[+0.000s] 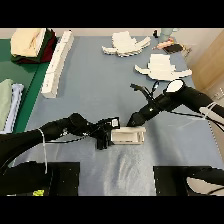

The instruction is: Fold the box.

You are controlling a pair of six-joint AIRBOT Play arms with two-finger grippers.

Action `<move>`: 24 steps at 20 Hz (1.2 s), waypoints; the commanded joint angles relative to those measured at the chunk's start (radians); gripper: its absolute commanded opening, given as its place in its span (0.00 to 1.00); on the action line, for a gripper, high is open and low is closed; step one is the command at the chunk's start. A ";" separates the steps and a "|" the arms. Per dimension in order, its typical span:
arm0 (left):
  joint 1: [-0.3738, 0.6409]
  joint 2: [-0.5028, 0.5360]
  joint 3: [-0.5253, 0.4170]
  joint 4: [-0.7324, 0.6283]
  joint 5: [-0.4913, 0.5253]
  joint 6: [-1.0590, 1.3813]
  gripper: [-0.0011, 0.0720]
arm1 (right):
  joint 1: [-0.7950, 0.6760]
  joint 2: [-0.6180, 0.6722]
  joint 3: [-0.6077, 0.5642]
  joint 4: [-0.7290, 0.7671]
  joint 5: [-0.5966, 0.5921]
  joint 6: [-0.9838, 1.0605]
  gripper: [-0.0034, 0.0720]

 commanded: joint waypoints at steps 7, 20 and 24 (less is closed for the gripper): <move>0.000 0.000 0.001 0.000 0.000 0.000 0.73 | 0.264 0.333 -0.238 -0.303 -0.518 -0.115 0.05; 0.000 0.000 0.001 0.000 0.000 0.000 0.73 | 0.471 0.523 -0.389 -0.421 -0.689 -0.219 0.51; 0.000 0.000 0.001 0.000 0.000 0.000 0.73 | 0.471 0.521 -0.389 -0.422 -0.661 -0.347 0.74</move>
